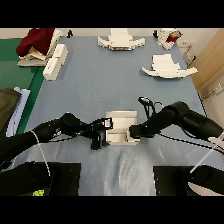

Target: Fold the box.

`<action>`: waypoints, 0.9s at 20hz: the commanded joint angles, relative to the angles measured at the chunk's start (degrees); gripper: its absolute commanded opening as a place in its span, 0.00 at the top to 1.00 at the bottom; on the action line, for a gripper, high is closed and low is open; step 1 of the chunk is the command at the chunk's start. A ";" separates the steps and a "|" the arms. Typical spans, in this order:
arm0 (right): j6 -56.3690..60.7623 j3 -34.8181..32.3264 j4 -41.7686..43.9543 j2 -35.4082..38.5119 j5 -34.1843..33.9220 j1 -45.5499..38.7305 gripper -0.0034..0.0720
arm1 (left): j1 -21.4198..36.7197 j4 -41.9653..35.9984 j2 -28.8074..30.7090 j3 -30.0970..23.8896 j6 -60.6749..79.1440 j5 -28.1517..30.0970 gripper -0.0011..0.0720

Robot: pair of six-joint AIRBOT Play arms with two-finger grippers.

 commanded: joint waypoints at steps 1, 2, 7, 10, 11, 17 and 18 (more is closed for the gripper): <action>15.74 6.93 -16.90 -6.25 -7.48 8.92 0.39 | 0.07 0.00 -0.04 0.07 0.02 0.00 0.35; 18.29 8.35 -19.21 -7.85 -8.76 10.58 0.39 | 0.07 0.00 -0.04 0.07 0.02 0.00 0.35; 27.10 11.02 -20.35 -13.03 -9.18 13.38 0.44 | 0.07 0.00 -0.04 0.07 0.02 0.00 0.35; 29.35 10.99 -20.41 -14.43 -9.18 13.38 0.47 | 0.07 0.00 -0.04 0.07 0.02 0.00 0.35; 29.92 10.99 -20.85 -14.71 -9.16 13.40 0.55 | 0.07 0.00 -0.04 0.07 0.02 0.00 0.35; 29.97 10.99 -21.42 -14.78 -9.16 13.40 0.95 | 0.07 0.00 -0.04 0.07 0.02 0.00 0.35; 29.94 10.99 -21.42 -14.78 -9.18 13.40 0.95 | 0.07 0.00 -0.04 0.07 0.04 0.00 0.35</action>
